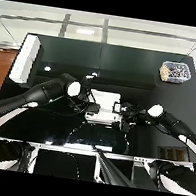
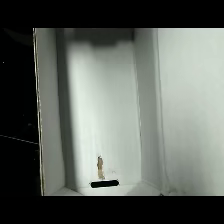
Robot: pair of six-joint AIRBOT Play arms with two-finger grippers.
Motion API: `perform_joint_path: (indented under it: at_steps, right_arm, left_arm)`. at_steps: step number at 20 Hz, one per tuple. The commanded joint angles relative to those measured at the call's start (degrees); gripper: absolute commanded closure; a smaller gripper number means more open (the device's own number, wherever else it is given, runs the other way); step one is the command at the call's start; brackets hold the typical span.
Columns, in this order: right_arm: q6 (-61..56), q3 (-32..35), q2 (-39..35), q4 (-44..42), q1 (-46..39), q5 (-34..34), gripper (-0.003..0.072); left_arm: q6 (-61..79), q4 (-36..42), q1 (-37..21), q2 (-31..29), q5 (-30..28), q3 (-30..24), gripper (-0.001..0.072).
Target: Fold the box and place the chain.
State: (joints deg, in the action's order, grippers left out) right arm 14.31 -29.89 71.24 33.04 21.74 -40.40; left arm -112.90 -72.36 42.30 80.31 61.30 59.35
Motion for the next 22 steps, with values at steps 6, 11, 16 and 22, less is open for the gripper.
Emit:
perform_joint_path:
  at_steps: [6, 11, 16, 22]
  right_arm:
    - [-0.02, 0.00, 0.02, 0.00, 0.07, -0.02, 0.0559]
    - [0.00, 0.02, 0.02, 0.00, 0.07, -0.04, 0.0559]
    - [0.00, 0.00, 0.02, 0.00, 0.07, -0.04, 0.0559]
    - [0.00, 0.02, 0.02, 0.00, 0.07, -0.04, 0.0559]
  left_arm:
    - [-11.96, -5.79, 0.24, 1.20, 3.15, 0.59, 0.0304]
    - [-12.31, -3.50, 0.50, 4.11, 3.87, 0.85, 0.0304]
    - [-14.29, -5.77, 2.56, 7.50, 5.09, 5.44, 0.0304]
    - [-19.61, -10.99, 3.74, 8.76, 9.60, 7.15, 0.0304]
